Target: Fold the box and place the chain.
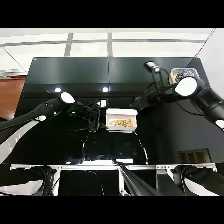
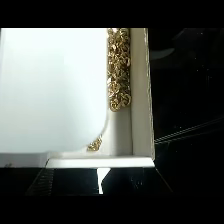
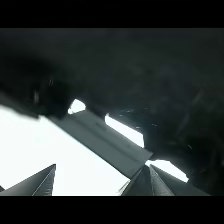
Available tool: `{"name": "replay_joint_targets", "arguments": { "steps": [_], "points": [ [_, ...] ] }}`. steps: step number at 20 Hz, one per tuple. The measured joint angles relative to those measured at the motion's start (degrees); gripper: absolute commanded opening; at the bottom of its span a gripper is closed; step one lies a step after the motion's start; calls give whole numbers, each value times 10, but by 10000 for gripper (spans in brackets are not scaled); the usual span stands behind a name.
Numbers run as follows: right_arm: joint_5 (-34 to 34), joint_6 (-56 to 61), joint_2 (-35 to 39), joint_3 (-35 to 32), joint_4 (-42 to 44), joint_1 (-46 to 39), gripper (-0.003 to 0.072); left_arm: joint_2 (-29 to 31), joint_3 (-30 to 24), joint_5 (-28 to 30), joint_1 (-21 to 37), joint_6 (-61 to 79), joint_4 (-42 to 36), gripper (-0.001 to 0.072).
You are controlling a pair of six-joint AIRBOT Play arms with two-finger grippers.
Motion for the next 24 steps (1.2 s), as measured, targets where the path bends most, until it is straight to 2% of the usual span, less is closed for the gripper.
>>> {"name": "replay_joint_targets", "arguments": {
  "steps": [7, 11, 17, 18, 19, 20, 22, 24],
  "points": [
    [44, -271, -13, 0, 6, 27, 651, 0, 0, 3, 0, -2, 0, 493],
    [59, -351, -24, -2, 28, 30, 650, 0, 0, 4, 0, -3, 1, 493],
    [47, -423, -38, -17, 56, 31, 649, 0, 0, 4, 0, -3, 1, 493],
    [47, -430, -40, -22, 59, 31, 618, 0, 0, 4, 0, -3, 1, 493],
    [46, -436, -40, -27, 62, 31, 453, 0, 0, 4, 0, -3, 1, 493],
    [45, -440, -40, -31, 65, 31, 437, 0, 0, 4, 0, -3, 1, 493],
    [45, -448, -41, -35, 70, 31, 299, 0, 0, 4, 0, -3, 1, 493],
    [44, -451, -41, -38, 73, 31, 299, 0, 0, 4, 0, -3, 1, 493]
  ]
}}
